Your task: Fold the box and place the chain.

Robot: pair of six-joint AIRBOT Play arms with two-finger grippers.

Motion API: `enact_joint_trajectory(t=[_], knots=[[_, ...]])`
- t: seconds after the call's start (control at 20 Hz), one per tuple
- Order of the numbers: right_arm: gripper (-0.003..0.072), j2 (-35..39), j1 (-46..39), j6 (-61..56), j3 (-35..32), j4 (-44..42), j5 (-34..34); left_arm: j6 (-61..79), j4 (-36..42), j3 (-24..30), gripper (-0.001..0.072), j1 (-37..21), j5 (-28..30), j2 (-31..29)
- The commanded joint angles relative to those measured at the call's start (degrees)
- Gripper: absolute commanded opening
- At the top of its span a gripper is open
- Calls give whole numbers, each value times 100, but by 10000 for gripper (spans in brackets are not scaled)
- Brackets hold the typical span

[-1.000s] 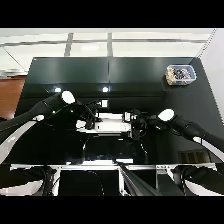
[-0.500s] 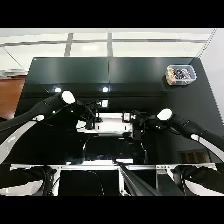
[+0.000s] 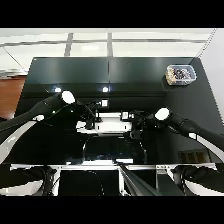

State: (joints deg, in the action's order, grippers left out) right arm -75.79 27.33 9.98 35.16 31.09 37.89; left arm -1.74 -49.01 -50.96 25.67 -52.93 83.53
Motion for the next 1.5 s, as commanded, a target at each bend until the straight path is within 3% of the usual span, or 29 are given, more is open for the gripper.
enact_joint_trajectory(t=[0.0, 0.05, 0.1, 0.2, 0.55, 0.6, 0.65, 0.75, 0.8, 0.85, 1.0, 1.05, 1.1, 1.15, 1.2, 1.25, 1.3, 1.35, 1.45], knots=[[685, -9, 28, -90, 4, 92, -61, 4, -2, -4, 26, 0, -9, 4], [683, -9, 28, -90, 4, 90, -63, 4, -2, -4, 26, 0, -9, 4], [608, -9, 28, -90, 4, 92, -63, 7, -2, -4, 26, 0, -7, 4], [555, -9, 28, -90, 4, 92, -63, 4, -2, -4, 26, 0, -7, 4], [552, -9, 28, -90, 2, 92, -74, -11, -2, -7, 27, -2, -13, 4], [463, -9, 28, -90, 2, 94, -74, -92, -4, -13, 29, -2, -52, -2], [414, -9, 28, -90, 2, 94, -74, -227, -7, -46, 92, -17, -146, -11], [414, -9, 28, -90, 2, 92, -74, -645, -101, -142, 539, -79, -260, -107], [414, -9, 28, -90, 2, 92, -74, -1095, -278, -197, 708, -133, -291, -208], [413, -9, 28, -90, 2, 94, -74, -1504, -577, -240, 713, -199, -354, -337], [412, -9, 28, -92, 2, 92, -74, -2621, -1694, -286, 712, -551, -807, -868], [300, -9, 28, -90, 2, 94, -70, -3016, -1864, -286, 710, -728, -1152, -1036], [134, -9, 28, -90, 2, 92, -68, -3392, -1825, -286, 694, -909, -1580, -1154], [127, -9, 28, -90, 2, 94, -68, -3805, -1676, -284, 658, -1049, -2057, -1202], [128, -9, 28, -90, 2, 92, -68, -4194, -1412, -271, 487, -1141, -2566, -1193], [128, -9, 28, -94, 2, 90, -68, -4367, -951, -192, 152, -1178, -2964, -1172], [128, -9, 28, -94, 2, 90, -66, -4280, -378, -42, 25, -1161, -3119, -1163], [128, -9, 28, -94, 2, 90, -63, -4074, 223, 140, 25, -1093, -3053, -1163], [129, -9, 28, -94, 2, 85, -66, -3469, 1266, 496, 24, -876, -2385, -1163]])
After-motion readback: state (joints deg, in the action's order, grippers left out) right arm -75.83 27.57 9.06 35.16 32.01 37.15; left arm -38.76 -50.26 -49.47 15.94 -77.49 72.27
